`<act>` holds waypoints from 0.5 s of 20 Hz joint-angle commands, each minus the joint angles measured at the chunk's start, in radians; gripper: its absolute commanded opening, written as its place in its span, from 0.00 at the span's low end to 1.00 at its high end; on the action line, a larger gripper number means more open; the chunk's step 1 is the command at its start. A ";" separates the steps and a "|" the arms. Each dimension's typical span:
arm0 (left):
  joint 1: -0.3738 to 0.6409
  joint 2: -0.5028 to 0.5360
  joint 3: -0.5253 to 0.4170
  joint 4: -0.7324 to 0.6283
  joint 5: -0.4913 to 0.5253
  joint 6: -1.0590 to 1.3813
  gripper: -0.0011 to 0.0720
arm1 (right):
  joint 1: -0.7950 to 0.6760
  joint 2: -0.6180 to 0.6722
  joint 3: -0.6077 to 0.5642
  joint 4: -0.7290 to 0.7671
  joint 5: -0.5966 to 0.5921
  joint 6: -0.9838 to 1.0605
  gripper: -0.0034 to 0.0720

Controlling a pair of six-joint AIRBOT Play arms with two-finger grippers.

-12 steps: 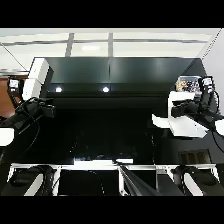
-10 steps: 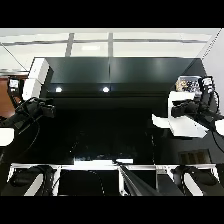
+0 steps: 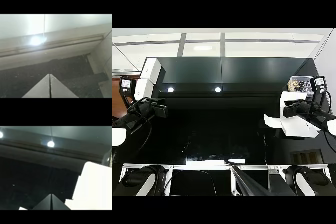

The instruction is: Fold the box and place the chain.

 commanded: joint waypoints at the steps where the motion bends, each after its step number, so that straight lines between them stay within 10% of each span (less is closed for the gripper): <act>1: 0.000 0.001 0.000 -0.006 0.003 0.000 0.05 | 0.001 0.001 -0.001 0.002 0.000 0.001 0.06; 8: 0.000 -0.014 -0.001 -0.031 0.036 0.000 0.05 | 0.003 -0.022 -0.001 0.219 -0.222 0.000 0.07; 9: -0.002 -0.029 -0.001 -0.057 0.054 0.000 0.08 | 0.003 -0.045 -0.001 0.215 -0.305 0.000 0.26; 10: -0.002 -0.044 -0.001 -0.090 0.074 0.001 0.43 | 0.002 -0.077 -0.001 0.215 -0.391 -0.001 1.00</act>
